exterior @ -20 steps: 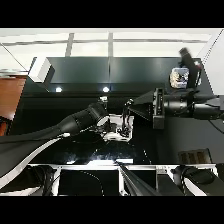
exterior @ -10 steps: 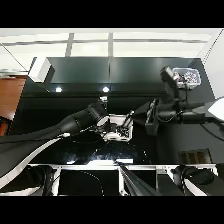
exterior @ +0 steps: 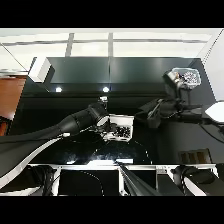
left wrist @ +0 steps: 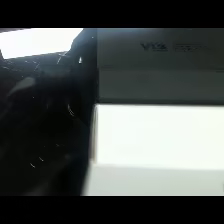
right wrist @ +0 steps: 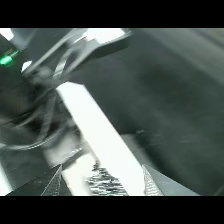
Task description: Fold the box and place the chain.
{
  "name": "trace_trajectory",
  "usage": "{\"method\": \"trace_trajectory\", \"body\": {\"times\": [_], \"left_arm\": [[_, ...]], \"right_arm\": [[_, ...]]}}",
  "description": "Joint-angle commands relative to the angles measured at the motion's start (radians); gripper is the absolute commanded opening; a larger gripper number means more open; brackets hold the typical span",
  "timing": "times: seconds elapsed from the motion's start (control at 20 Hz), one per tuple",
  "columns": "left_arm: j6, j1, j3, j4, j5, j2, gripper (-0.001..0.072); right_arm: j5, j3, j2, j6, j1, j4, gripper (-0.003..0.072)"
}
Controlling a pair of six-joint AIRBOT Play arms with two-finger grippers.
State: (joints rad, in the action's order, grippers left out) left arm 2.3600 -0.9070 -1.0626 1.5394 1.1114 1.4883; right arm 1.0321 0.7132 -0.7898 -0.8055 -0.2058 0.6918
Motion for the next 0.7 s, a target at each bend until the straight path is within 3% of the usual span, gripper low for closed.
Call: {"method": "trace_trajectory", "body": {"times": [0.0, 0.05, 0.3, 0.45, 0.55, 0.65], "left_arm": [[0.002, -0.001, -0.029, -0.003, 0.011, -0.024, 0.0535], [0.000, -0.001, -0.040, 0.003, 0.016, -0.040, 0.0563], [-0.246, 0.042, -0.041, 0.021, 0.084, -0.208, 0.0563], [-0.501, 0.150, 0.068, 0.005, 0.087, -0.335, 0.0563], [-0.791, 0.282, 0.196, -0.190, -0.018, -0.444, 0.0563], [-1.228, 0.447, 0.317, -0.580, -0.085, -0.511, 0.0561]], "right_arm": [[0.072, 0.029, 0.019, -0.002, 0.161, 0.021, 0.0575], [0.091, 0.029, 0.022, -0.002, 0.200, 0.020, 0.0575], [0.117, 0.029, 0.021, -0.004, 0.304, 0.020, 0.0575], [0.131, 0.029, 0.021, -0.034, 0.311, 0.026, 0.0576], [0.147, 0.029, 0.021, -0.052, 0.311, 0.026, 0.0576], [0.146, 0.029, 0.021, -0.056, 0.311, 0.025, 0.0575]]}}
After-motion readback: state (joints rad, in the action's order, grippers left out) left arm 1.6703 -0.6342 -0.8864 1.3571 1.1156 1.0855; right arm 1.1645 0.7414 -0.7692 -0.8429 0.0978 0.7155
